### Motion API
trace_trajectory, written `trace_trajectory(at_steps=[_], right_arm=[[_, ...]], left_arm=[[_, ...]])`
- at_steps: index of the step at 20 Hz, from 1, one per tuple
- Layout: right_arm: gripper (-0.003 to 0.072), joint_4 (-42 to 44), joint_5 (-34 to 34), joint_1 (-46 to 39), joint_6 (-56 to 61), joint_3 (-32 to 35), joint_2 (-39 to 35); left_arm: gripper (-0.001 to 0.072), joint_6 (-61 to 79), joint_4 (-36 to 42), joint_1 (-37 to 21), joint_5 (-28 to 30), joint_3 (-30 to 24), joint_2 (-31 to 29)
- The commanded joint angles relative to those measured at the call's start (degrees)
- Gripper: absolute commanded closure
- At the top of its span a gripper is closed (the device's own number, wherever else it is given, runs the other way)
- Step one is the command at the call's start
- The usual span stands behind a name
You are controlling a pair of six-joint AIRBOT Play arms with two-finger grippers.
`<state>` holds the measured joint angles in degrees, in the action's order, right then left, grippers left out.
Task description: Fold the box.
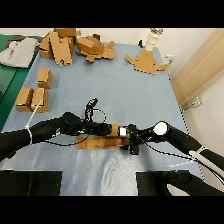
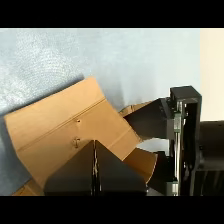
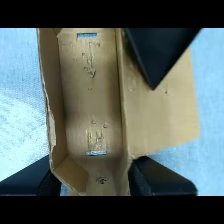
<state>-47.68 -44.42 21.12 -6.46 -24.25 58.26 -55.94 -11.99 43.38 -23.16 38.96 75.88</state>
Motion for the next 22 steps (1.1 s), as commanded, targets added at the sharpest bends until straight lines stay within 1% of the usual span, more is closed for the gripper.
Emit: trace_trajectory(at_steps=[1,4,7,9,11,12,13,14,15,16,17,19,20,21,22], right_arm=[[0.0169,0.15,-0.09,0.04,0.02,0.04,-0.02],[0.0169,0.15,-0.09,0.04,0.02,0.04,-0.02],[0.0168,0.15,-0.09,0.04,0.02,0.04,-0.02],[0.0169,0.13,-0.07,0.04,0.02,0.04,-0.02],[0.0169,0.15,-0.11,0.04,0.00,0.02,-0.04],[0.0169,0.13,-0.11,0.04,0.00,0.04,-0.07],[0.0168,0.13,-0.13,0.04,0.00,0.04,-0.04],[0.0169,0.13,-0.13,0.04,0.00,0.04,-0.04],[0.0168,0.11,-0.13,0.04,0.00,0.04,-0.04],[0.0169,0.13,-0.11,0.04,0.00,0.04,-0.04],[0.0169,0.13,-0.11,0.04,0.00,0.04,-0.04],[0.0169,0.13,-0.11,0.04,0.00,0.04,-0.04],[0.0169,0.13,-0.11,0.04,0.00,0.04,-0.04],[0.0169,0.13,-0.11,0.04,0.00,0.04,-0.04],[0.0169,0.13,-0.11,0.04,0.00,0.04,-0.04]], left_arm=[[0.0695,0.94,-1.29,-1.05,-0.02,2.27,0.20],[0.0695,2.45,-3.23,-4.85,-3.93,3.93,-0.17],[0.0695,6.38,-3.48,-10.91,-9.07,4.22,-0.55],[0.0695,11.82,-3.39,-15.91,-15.06,4.22,-0.79],[0.0696,22.80,-3.39,-20.90,-23.15,4.20,-1.73],[0.0696,31.21,-3.54,-22.99,-27.96,4.20,-2.62],[0.0696,36.17,-4.68,-24.15,-29.86,4.20,-3.82],[0.0696,38.71,-9.18,-24.02,-28.22,4.17,-5.66],[0.0696,39.32,-16.39,-22.69,-25.51,4.17,-7.74],[0.0696,39.28,-25.24,-20.41,-22.84,4.04,-10.16],[0.0696,39.23,-32.44,-17.75,-20.87,3.45,-12.81],[0.0695,40.94,-40.87,-12.76,-18.73,1.20,-17.64],[0.0694,41.16,-44.09,-10.60,-18.84,-0.20,-19.30],[0.0613,41.16,-46.45,-8.94,-18.91,-1.55,-20.00],[0.0274,41.13,-47.47,-7.45,-18.71,-3.04,-19.98]])
